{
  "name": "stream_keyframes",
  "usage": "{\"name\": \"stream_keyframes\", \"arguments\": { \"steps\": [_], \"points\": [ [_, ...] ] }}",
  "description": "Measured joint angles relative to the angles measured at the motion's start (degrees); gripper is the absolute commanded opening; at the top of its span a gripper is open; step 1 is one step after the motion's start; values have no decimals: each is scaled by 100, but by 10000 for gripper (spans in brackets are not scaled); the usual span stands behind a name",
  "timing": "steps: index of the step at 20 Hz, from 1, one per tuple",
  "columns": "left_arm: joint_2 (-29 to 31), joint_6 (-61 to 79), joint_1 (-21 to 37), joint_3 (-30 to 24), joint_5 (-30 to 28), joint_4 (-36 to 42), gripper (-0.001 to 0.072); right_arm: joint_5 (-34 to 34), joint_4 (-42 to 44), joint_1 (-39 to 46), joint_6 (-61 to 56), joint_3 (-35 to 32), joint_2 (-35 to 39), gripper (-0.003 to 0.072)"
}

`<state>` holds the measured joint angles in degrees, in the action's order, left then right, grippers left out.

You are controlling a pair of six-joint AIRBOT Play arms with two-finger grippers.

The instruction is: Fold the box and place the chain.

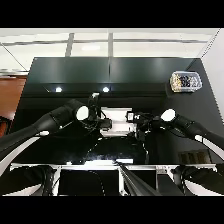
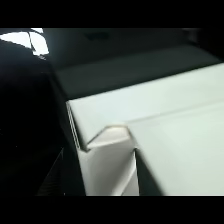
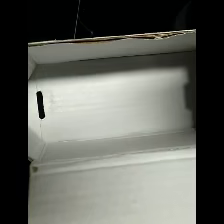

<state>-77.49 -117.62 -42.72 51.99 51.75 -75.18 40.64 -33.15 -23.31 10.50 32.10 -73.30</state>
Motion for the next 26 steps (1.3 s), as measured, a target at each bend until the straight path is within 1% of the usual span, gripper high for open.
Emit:
{"name": "stream_keyframes", "arguments": {
  "steps": [2, 4, 5, 6, 9, 14, 16, 17, 19, 23, 24, 25, 26],
  "points": [
    [-120, -450, -140, 199, 210, -424, 492, 0, 0, 0, 0, 0, 0, 253],
    [-267, -767, -236, 417, 442, -717, 471, 0, -2, 0, 0, 0, 0, 253],
    [-339, -892, -275, 509, 516, -800, 348, 0, -2, 0, 0, 0, 0, 253],
    [-404, -1029, -310, 599, 612, -868, 252, 0, 0, 0, 0, 0, 0, 253],
    [-520, -1248, -369, 743, 763, -942, 251, 0, -2, 0, 2, 0, -2, 253],
    [-667, -1438, -402, 817, 951, -973, 251, 0, -2, 0, 0, 0, 0, 253],
    [-719, -1528, -415, 831, 970, -981, 162, 0, -2, 0, 0, 0, -2, 253],
    [-734, -1550, -420, 841, 986, -981, 130, 0, -2, 0, 0, 0, 0, 253],
    [-756, -1591, -426, 859, 1005, -988, 25, 0, -2, 0, 2, 0, 0, 253],
    [-774, -1624, -431, 883, 986, -1003, 26, -4, 4, 0, -2, 0, -2, 253],
    [-774, -1624, -431, 887, 979, -1003, 66, -2, 2, 0, -2, 0, 0, 253],
    [-776, -1624, -431, 890, 973, -1003, 232, -4, 2, 0, -2, 0, 0, 253],
    [-776, -1626, -431, 896, 909, -1001, 311, -4, -2, 0, 4, 0, 0, 253]
  ]
}}
